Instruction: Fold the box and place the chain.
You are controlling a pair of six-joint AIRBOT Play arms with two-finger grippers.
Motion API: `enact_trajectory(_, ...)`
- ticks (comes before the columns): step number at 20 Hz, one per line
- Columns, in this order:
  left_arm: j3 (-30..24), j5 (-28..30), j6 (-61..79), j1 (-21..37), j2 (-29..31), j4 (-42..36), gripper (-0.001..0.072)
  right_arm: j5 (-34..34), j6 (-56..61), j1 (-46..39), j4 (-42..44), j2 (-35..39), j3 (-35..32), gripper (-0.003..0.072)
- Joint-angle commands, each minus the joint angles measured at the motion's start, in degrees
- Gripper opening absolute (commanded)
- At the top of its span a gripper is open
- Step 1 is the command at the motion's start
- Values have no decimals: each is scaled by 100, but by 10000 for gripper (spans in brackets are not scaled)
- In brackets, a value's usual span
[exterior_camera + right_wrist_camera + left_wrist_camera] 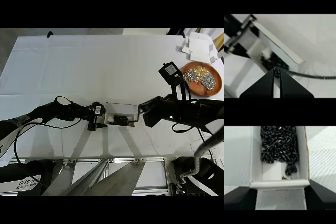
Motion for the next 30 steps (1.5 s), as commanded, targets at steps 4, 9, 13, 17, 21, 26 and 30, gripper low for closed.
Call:
enact_trajectory(4, 4, 0, 0, -2, 2, 0, 252, -1054, -24, 557, 800, 31, 44, 13)
enact_trajectory(9, 4, 2, 2, -2, 2, 0, 252, -1749, -28, 835, 1263, 28, 44, 13)
enact_trajectory(13, 4, 2, 2, -2, 2, 2, 252, -2098, -223, 1016, 1572, 28, 44, 13)
enact_trajectory(17, 4, 0, 2, -2, 2, 0, 252, -2452, -629, 1016, 2105, 28, 44, 13)
enact_trajectory(21, 4, 2, 0, -2, 2, 2, 252, -2771, -796, 1016, 2258, 28, 44, 13)
enact_trajectory(26, 4, 2, 2, -2, 2, 0, 252, -3071, -796, 1016, 2291, -66, 44, 13)
enact_trajectory(30, 4, 2, 0, -2, 2, 0, 252, -3775, -789, 1016, 2505, -151, 74, 13)
